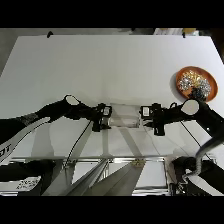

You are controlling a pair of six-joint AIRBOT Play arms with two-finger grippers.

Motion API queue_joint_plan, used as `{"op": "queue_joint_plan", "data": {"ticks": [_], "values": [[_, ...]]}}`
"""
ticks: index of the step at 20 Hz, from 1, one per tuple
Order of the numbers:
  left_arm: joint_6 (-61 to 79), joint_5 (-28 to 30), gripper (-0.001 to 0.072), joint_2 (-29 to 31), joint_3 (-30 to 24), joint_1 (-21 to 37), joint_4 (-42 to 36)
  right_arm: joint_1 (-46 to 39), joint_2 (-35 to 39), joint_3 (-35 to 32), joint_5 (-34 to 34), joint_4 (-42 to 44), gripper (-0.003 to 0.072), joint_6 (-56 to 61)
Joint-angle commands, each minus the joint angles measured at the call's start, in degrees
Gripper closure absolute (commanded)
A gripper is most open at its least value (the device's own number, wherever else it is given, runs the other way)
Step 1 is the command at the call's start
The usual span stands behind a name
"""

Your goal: Fold the box and place the chain.

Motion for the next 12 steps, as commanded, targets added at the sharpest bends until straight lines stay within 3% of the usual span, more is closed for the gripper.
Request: {"op": "queue_joint_plan", "data": {"ticks": [1,2,3,12], "values": [[0.0,0.0,0.0457,0.0,0.0,0.0,0.0,0.0,-1.4,-1.0,-0.7,4.2,0.0471,-2.2],[0.0,0.0,0.0457,0.0,0.0,0.0,0.0,0.0,-1.4,-1.4,-1.1,5.4,0.0476,-2.2],[0.0,0.0,0.0457,0.0,0.0,0.0,0.0,0.0,-1.4,-1.9,-2.2,6.6,0.0531,-2.2],[0.0,0.0,0.0457,0.0,0.0,0.0,0.0,0.6,-4.5,-3.4,-6.4,14.5,0.0532,-2.3]]}}
